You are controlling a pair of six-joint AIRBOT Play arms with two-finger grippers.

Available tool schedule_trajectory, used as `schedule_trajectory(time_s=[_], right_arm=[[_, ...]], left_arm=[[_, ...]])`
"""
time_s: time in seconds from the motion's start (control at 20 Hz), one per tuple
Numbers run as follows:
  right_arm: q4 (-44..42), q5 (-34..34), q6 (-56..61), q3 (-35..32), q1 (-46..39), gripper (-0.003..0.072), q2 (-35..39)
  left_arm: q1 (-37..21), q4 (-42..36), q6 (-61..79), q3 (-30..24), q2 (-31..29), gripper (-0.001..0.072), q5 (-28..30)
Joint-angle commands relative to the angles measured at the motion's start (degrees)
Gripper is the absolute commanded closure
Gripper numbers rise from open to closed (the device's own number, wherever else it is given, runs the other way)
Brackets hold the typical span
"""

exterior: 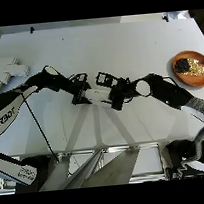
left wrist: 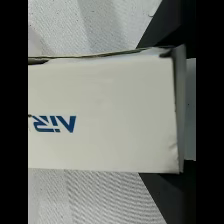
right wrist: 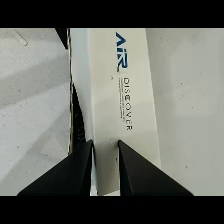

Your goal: Fold the box and place the chain.

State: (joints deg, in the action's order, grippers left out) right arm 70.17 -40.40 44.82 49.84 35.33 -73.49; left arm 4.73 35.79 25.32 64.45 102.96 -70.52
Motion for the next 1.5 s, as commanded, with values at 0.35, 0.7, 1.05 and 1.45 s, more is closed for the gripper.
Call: schedule_trajectory(time_s=[0.35, 0.7, 1.05, 1.45], right_arm=[[3.58, 0.09, 3.56, -0.04, -0.04, 0.0587, -0.02], [2.75, -0.66, 3.15, -0.04, -0.04, 0.0286, -0.31], [2.69, -0.70, 2.43, -0.04, -0.04, 0.0269, 1.03], [1.53, -0.85, 1.18, -0.04, -0.04, 0.0101, 1.84]], left_arm=[[0.00, 0.07, 0.13, 0.02, -0.04, 0.0315, -0.02], [0.00, 0.07, 0.13, 0.02, -0.04, 0.0315, -0.02], [0.00, 0.07, 0.11, 0.02, -0.04, 0.0315, -0.02], [-0.02, 0.07, 0.13, 0.02, -0.04, 0.0315, -0.02]])
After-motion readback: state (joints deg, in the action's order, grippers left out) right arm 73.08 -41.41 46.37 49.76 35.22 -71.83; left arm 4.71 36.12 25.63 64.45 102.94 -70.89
